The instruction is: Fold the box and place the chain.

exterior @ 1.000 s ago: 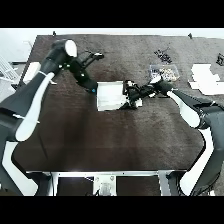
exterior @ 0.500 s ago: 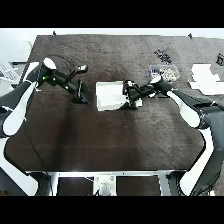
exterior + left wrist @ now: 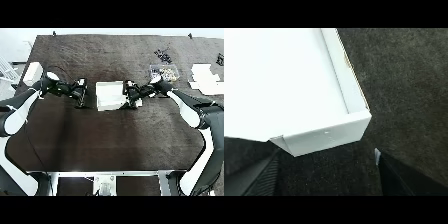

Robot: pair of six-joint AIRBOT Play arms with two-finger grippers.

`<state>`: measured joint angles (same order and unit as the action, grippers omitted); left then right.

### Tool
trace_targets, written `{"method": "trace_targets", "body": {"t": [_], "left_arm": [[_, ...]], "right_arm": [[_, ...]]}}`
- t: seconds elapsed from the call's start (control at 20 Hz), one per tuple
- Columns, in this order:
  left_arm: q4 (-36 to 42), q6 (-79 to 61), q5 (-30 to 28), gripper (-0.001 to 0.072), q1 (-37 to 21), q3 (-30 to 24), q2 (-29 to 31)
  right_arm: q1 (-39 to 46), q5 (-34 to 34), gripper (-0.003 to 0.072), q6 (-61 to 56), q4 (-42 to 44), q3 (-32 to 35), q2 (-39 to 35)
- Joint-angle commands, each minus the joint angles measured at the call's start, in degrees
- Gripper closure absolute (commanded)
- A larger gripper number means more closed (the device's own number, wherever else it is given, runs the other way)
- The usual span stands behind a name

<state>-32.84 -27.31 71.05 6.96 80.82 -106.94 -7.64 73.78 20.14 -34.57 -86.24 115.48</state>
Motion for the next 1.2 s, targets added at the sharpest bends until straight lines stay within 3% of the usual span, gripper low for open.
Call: {"method": "trace_targets", "body": {"t": [0.0,0.35,0.75,1.15], "left_arm": [[0.8,0.9,-2.8,-0.0009,0.3,-0.6,-0.6],[2.1,5.9,-4.4,-0.001,0.5,-0.6,-1.4],[4.5,5.4,-1.0,-0.0011,0.7,-0.6,-3.1],[4.8,4.5,-1.7,-0.0011,2.4,-0.6,-3.1]], "right_arm": [[0.0,0.0,0.0131,0.0,0.0,0.0,0.0],[0.0,0.0,0.0131,0.0,0.0,0.0,0.0],[0.0,0.0,0.0131,0.0,0.0,0.0,0.0],[0.0,0.0,0.0131,0.0,0.0,0.0,0.0]]}}
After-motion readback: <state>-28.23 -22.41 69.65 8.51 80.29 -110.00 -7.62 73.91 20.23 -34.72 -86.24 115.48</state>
